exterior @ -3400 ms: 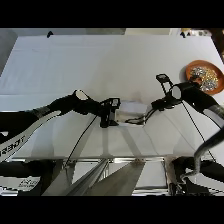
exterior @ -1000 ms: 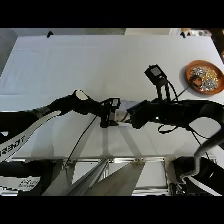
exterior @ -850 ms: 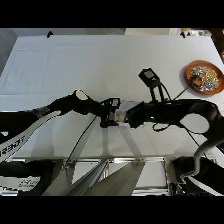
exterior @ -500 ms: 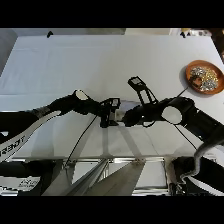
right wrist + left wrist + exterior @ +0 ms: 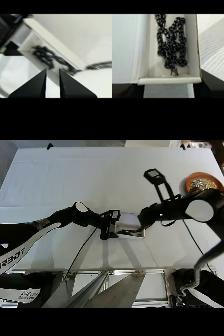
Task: Fold the box and place the chain.
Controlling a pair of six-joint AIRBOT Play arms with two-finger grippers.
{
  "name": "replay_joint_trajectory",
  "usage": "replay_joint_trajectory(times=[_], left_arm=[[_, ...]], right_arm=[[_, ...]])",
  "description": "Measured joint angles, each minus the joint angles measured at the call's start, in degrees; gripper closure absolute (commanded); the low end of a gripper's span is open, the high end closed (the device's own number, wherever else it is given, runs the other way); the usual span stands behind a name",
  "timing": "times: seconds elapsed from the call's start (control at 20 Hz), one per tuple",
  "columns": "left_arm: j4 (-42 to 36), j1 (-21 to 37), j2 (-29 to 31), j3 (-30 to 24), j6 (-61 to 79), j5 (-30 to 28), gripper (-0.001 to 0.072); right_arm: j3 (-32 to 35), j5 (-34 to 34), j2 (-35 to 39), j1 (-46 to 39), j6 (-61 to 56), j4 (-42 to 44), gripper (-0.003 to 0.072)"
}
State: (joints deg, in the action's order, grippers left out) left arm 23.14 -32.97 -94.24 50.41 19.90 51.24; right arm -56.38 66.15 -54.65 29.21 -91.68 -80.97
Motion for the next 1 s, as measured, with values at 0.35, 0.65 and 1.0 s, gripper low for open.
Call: replay_joint_trajectory(times=[0.35,0.65,1.0], left_arm=[[0.00,0.00,0.00,-0.02,0.00,0.00,0.0499],[0.00,0.00,0.00,-0.02,0.00,0.00,0.0499],[0.00,0.00,0.00,-0.02,-0.02,0.00,0.0499]], right_arm=[[-1.51,4.76,-2.97,-7.56,-1.14,-8.70,0.0530],[-1.53,4.11,-12.35,-8.79,-1.33,-10.88,0.0529],[-1.01,2.36,-21.88,-9.51,-1.86,-13.73,0.0485]])
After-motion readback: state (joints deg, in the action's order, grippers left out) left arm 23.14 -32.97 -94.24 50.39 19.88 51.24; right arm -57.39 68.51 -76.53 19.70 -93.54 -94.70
